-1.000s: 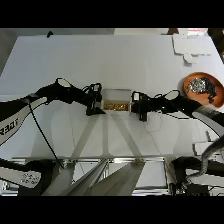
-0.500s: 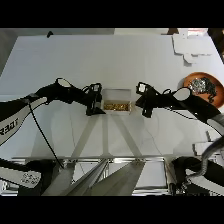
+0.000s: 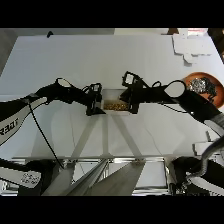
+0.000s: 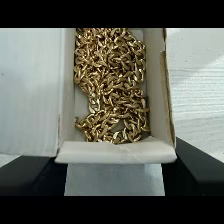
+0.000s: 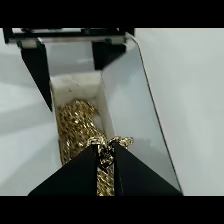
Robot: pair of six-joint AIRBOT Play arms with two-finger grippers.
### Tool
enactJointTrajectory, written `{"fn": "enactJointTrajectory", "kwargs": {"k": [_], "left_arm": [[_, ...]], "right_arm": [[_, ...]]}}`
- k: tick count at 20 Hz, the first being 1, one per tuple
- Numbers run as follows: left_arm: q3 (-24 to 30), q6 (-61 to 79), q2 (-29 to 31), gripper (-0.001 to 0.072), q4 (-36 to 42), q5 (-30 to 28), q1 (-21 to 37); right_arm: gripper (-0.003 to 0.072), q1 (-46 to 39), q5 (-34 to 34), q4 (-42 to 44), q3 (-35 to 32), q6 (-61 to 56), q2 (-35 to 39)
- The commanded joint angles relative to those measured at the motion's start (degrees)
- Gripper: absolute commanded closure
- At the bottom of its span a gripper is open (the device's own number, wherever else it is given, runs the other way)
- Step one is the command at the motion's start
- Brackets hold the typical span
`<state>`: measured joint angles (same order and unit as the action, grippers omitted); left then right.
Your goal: Fold the box and place the chain.
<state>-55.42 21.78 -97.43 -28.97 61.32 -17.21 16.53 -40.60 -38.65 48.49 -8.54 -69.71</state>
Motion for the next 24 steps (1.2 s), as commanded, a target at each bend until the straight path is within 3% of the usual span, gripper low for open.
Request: {"fn": "enactJointTrajectory", "kwargs": {"k": [1,2,3,4,8,13,15,19,24], "left_arm": [[0.0,0.0,0.0,0.0502,0.0,0.0,0.0],[0.0,0.0,0.0,0.0502,0.0,0.0,0.0],[0.0,0.0,0.0,0.0502,0.0,0.0,0.0],[0.0,0.0,0.0,0.0502,0.0,0.0,0.0],[0.0,0.0,0.0,0.0502,0.0,0.0,0.0],[0.0,0.0,0.0,0.0502,0.0,0.0,0.0],[0.0,0.0,0.0,0.0502,0.0,0.0,0.0],[0.0,0.0,0.0,0.0502,0.0,0.0,0.0],[0.0,0.0,0.0,0.0502,0.0,0.0,0.0]], "right_arm": [[0.0669,4.1,0.2,-0.3,2.6,-4.8,-4.3],[0.0610,4.2,-0.2,-0.7,2.6,-6.4,-5.0],[0.0448,4.0,-0.7,-1.0,2.6,-7.5,-5.3],[0.0381,3.3,-1.1,-1.1,2.6,-8.3,-5.2],[0.0381,-3.2,-8.6,-1.1,1.6,-7.9,-2.5],[0.0381,-14.8,-11.6,-1.3,-6.6,-1.6,3.0],[0.0346,-18.1,-12.0,-1.4,-7.0,1.6,1.6],[0.0347,-19.5,-10.1,-0.7,-7.0,15.2,-4.7],[0.0349,-19.0,-9.4,11.1,-7.0,30.2,-12.1]]}}
